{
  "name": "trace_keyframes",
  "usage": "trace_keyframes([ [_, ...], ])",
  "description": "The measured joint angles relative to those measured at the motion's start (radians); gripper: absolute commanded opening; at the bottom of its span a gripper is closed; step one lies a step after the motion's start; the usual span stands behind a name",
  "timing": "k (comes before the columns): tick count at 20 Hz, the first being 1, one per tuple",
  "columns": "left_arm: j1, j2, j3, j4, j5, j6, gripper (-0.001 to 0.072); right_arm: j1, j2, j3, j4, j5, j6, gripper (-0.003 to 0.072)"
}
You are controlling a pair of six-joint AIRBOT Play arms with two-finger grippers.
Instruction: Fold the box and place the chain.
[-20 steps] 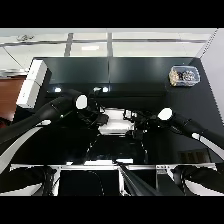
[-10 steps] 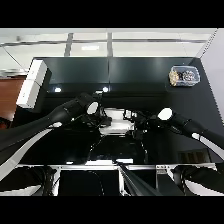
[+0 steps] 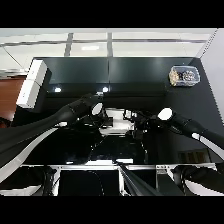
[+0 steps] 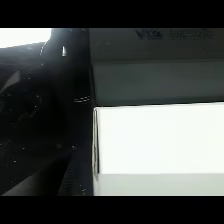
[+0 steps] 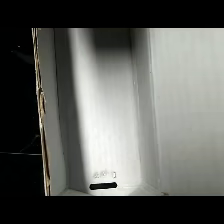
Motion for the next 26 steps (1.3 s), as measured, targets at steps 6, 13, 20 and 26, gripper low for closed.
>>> trace_keyframes([
  [6, -0.005, -0.009, 0.001, -0.004, 0.000, -0.007, 0.0216, 0.000, 0.000, 0.000, 0.000, 0.000, 0.000, 0.0239],
  [13, -0.005, -0.011, 0.018, -0.001, -0.006, -0.006, 0.0182, 0.000, 0.000, 0.000, 0.000, 0.000, 0.000, 0.0240],
  [20, -0.005, -0.011, 0.027, -0.002, -0.011, -0.004, 0.0494, 0.000, 0.000, 0.000, 0.000, 0.000, 0.000, 0.0240],
  [26, -0.005, -0.011, 0.027, 0.003, -0.016, -0.007, 0.0022, 0.000, 0.000, 0.000, -0.001, 0.001, 0.000, 0.0239],
])
